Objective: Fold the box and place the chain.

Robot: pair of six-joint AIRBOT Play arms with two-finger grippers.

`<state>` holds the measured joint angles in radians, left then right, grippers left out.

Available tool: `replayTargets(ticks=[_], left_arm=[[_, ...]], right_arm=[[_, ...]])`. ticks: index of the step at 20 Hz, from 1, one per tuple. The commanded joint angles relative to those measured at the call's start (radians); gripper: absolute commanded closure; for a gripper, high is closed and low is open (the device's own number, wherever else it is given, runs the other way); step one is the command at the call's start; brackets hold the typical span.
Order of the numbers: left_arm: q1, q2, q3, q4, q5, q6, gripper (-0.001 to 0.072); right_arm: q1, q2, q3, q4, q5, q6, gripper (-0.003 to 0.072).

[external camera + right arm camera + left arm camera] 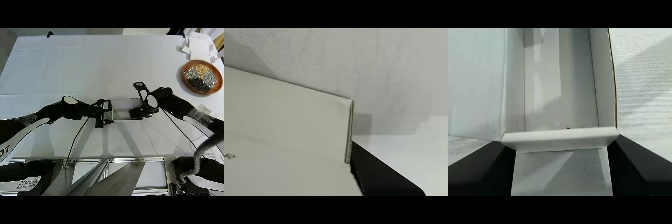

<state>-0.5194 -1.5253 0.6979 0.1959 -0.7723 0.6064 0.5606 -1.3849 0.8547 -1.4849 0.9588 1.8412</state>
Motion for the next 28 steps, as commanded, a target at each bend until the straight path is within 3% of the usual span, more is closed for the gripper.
replayTargets(ticks=[1,7,10,13,14,16,22,23,28], left_arm=[[0.0,0.001,0.0,-0.001,-0.002,-0.002,0.0559],[0.0,0.001,0.0,-0.001,-0.002,-0.002,0.0559],[0.0,0.001,0.0,-0.001,-0.002,-0.002,0.0559],[0.0,0.001,0.0,-0.001,-0.002,-0.002,0.0559],[0.0,0.001,0.0,-0.001,-0.002,-0.002,0.0559],[0.0,0.001,0.0,-0.001,-0.002,-0.002,0.0559],[0.0,0.001,0.0,-0.001,-0.002,-0.002,0.0559],[0.0,0.001,0.0,-0.001,-0.002,-0.002,0.0559],[0.0,0.001,0.0,-0.001,-0.002,-0.002,0.0559]], right_arm=[[0.001,-0.01,0.001,-0.037,-0.003,0.021,0.0466],[0.002,-0.038,0.001,-0.034,-0.007,0.021,0.0479],[0.002,-0.038,0.001,-0.033,-0.01,0.02,0.0661],[0.002,-0.037,0.001,-0.033,-0.006,0.016,0.0672],[0.002,-0.037,0.001,-0.033,-0.006,0.014,0.0633],[0.002,-0.032,0.001,-0.033,0.002,0.01,0.0343],[-0.009,0.053,0.001,-0.034,0.047,-0.066,0.0321],[-0.018,0.074,0.001,-0.034,0.062,-0.078,0.0281],[-0.124,0.207,0.002,-0.033,0.151,-0.165,0.0265]])
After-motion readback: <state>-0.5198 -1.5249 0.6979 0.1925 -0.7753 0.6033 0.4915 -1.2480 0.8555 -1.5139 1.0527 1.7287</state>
